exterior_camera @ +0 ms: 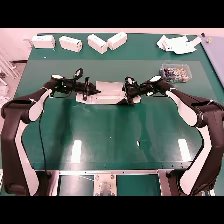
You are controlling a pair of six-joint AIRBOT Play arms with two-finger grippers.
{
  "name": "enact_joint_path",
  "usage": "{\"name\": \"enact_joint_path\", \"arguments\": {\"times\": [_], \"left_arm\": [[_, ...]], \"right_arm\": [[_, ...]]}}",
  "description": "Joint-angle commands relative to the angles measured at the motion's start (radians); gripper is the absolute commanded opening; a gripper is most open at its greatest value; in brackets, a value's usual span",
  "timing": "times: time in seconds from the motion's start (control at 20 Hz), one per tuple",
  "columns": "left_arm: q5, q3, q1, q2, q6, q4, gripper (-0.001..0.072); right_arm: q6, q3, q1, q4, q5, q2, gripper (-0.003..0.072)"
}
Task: Fold the box and place the chain.
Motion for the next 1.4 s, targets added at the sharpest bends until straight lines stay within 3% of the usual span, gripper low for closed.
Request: {"name": "enact_joint_path", "arguments": {"times": [0.0, 0.05, 0.4, 0.65, 0.8, 0.85, 1.0, 1.2, 1.35], "left_arm": [[-0.035, 0.0, 0.0, 0.002, 0.001, -0.026, 0.0406], [-0.041, 0.0, 0.0, 0.002, 0.001, -0.036, 0.0503], [-0.18, 0.003, 0.008, 0.005, 0.002, -0.07, 0.0507], [-0.247, 0.003, 0.087, 0.041, 0.002, -0.092, 0.0508], [-0.34, 0.003, 0.126, 0.074, 0.002, -0.092, 0.0505], [-0.378, 0.003, 0.132, 0.083, 0.002, -0.092, 0.0469], [-0.418, 0.003, 0.129, 0.111, 0.011, -0.013, 0.0023], [-0.407, 0.003, 0.088, 0.121, -0.022, 0.007, 0.0019], [-0.266, 0.003, 0.039, 0.121, -0.218, 0.007, 0.0019]], "right_arm": [[0.0, 0.0, 0.0, 0.002, 0.0, 0.0, 0.0563], [0.0, 0.0, 0.0, 0.003, 0.0, 0.0, 0.0563], [0.0, 0.0, 0.0, 0.003, 0.0, 0.0, 0.0564], [0.0, 0.0, 0.0, 0.002, 0.0, 0.0, 0.0563], [0.0, 0.0, 0.0, 0.002, 0.0, 0.0, 0.0563], [0.0, 0.0, 0.0, 0.003, 0.0, 0.0, 0.0563], [0.0, 0.0, 0.0, 0.003, 0.0, 0.0, 0.0564], [0.0, 0.0, 0.0, 0.003, 0.0, 0.0, 0.0563], [0.0, 0.0, 0.0, 0.003, 0.0, 0.0, 0.0563]]}}
